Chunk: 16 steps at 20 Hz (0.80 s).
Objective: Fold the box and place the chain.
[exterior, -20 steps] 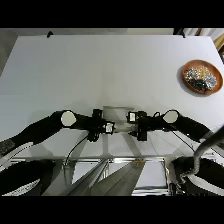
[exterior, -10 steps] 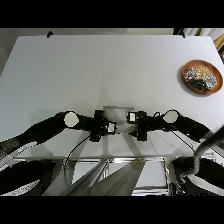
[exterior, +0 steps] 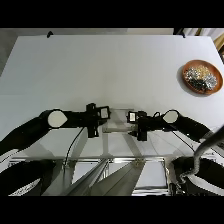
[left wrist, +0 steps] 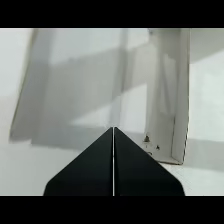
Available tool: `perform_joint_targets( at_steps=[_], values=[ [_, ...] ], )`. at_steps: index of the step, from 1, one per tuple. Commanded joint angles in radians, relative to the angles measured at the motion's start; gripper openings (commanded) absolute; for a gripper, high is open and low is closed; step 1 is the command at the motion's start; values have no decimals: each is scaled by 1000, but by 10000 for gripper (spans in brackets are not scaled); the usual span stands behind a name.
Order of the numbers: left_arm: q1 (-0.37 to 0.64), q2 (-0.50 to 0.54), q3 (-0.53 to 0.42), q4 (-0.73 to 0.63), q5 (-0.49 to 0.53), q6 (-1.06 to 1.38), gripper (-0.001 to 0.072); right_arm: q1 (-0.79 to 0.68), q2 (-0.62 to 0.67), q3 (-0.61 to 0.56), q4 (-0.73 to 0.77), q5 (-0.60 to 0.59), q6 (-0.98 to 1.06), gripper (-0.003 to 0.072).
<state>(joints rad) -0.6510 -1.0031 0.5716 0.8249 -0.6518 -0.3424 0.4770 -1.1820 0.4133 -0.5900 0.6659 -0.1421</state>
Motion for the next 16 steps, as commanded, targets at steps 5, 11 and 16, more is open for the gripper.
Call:
perform_joint_targets(
  at_steps=[5,11,16],
  values=[
    [253,151,0,248,-185,-761,5,0,1,0,-1,0,-1,311],
    [294,-14,0,217,-326,-893,6,0,1,0,-1,0,-1,311],
    [224,-183,0,152,-306,-893,6,0,1,0,-1,1,-1,311]
  ],
)
